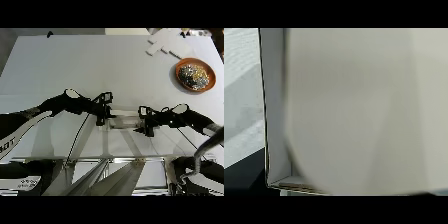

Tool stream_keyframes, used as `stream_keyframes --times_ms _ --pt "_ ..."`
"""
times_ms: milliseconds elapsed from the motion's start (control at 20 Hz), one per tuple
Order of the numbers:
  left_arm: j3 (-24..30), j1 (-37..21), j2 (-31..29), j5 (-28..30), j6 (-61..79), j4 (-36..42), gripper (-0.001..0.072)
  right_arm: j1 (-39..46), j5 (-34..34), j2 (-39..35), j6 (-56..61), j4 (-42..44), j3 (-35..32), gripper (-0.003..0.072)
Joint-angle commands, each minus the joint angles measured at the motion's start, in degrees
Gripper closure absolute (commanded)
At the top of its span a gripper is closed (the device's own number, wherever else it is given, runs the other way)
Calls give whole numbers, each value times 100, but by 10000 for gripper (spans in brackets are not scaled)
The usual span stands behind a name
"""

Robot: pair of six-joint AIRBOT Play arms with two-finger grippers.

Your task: Fold the box and place the chain.

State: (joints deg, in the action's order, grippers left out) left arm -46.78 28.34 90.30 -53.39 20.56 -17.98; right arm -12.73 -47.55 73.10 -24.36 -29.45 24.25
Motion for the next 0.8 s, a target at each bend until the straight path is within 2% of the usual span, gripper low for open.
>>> stream_keyframes --times_ms 0,50,150,750 --pt "0 -4 -2 2 0 0 700 -7 79 37 -15 -7 -4 305" --pt "0 -4 -2 2 0 0 700 -7 61 37 -15 -9 -4 380" --pt "0 -4 -2 2 0 0 700 -7 59 37 -15 -11 -4 442" --pt "0 -4 -2 2 0 0 700 -4 20 35 9 -24 -4 449"
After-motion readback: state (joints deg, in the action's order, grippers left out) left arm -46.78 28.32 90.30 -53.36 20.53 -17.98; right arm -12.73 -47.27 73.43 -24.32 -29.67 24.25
